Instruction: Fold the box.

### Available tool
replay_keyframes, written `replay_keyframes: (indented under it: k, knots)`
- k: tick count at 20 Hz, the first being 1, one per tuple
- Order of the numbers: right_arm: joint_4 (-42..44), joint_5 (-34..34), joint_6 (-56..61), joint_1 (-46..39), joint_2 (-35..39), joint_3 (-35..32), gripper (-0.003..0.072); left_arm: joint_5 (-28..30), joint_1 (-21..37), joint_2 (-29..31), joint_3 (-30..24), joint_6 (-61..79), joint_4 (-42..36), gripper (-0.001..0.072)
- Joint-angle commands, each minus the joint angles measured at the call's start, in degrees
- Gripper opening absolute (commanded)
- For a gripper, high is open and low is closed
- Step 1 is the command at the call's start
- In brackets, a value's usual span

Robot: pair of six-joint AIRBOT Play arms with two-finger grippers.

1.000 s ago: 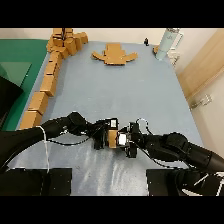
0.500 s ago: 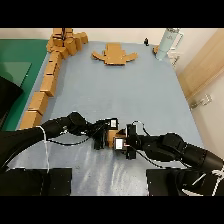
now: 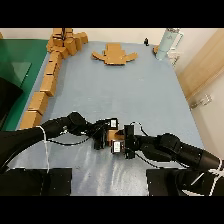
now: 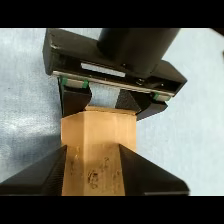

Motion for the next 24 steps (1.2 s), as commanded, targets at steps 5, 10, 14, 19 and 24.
replay_keyframes:
  k: [5, 10, 14, 19, 24]
  knots:
    - [-1.53, 0.79, 0.0, 0.09, 0.74, 0.02, 0.0294, 0.0, 0.02, -0.02, 0.07, 0.04, 0.02, 0.0465]
    - [-1.53, 0.76, 0.0, 0.09, 2.25, 0.02, 0.027, 0.02, 0.02, -0.02, 0.07, 0.04, 0.02, 0.0465]
    - [-1.53, 0.74, 0.0, 0.09, 3.21, 0.04, 0.0219, 0.02, 0.02, -0.02, 0.07, 0.04, 0.02, 0.0465]
    - [-1.55, 0.72, 0.0, 0.07, 3.78, 0.42, 0.0219, 0.02, 0.02, -0.02, 0.07, 0.07, 0.02, 0.0465]
    - [-1.6, 0.74, 0.0, 0.07, 3.76, 0.85, 0.0219, 0.02, 0.02, -0.02, 0.07, 0.04, 0.02, 0.0466]
